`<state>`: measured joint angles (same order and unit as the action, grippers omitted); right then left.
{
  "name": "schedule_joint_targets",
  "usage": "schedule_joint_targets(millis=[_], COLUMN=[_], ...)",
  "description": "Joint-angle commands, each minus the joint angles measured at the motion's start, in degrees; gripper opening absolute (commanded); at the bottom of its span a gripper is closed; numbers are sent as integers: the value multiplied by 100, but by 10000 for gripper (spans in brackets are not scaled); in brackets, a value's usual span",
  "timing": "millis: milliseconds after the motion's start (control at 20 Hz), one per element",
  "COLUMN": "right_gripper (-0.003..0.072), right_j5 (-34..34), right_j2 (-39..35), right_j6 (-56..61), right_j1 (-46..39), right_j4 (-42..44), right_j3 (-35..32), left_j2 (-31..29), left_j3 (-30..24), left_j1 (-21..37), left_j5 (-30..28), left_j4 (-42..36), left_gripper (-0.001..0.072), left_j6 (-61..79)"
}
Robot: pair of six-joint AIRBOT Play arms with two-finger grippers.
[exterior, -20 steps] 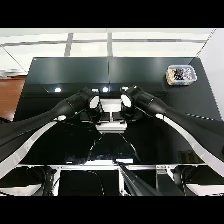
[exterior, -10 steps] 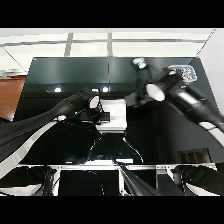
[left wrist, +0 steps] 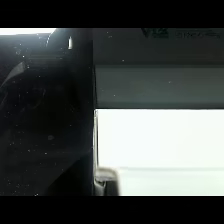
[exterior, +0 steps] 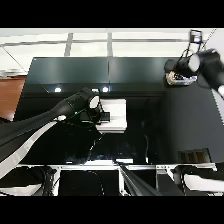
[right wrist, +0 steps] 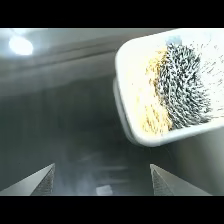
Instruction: Fold the box and place the chain.
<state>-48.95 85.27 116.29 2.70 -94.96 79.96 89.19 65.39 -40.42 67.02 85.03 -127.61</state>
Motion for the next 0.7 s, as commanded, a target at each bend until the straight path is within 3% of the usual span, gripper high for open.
schedule_joint_targets(millis=[0, 100, 200, 650], right_gripper=[702, 701, 593, 593], right_j5=[-1036, -1941, -2076, -1766], right_j2=[1484, 2297, 2719, 3101], right_j6=[476, 695, 804, 1086], right_j1=[-1130, -1453, -1600, -1622], right_j4=[2057, 2664, 3206, 3042], right_j3=[1740, 2752, 3156, 3272], left_j2=[-4, -4, -4, -4], left_j3=[4, 4, 4, 4], left_j1=[4, 4, 4, 4], left_j5=[-31, -28, -22, 120], left_j4=[-2, -2, -4, -2], left_gripper=[29, 29, 29, 29], left_j6=[11, 9, 11, 13])
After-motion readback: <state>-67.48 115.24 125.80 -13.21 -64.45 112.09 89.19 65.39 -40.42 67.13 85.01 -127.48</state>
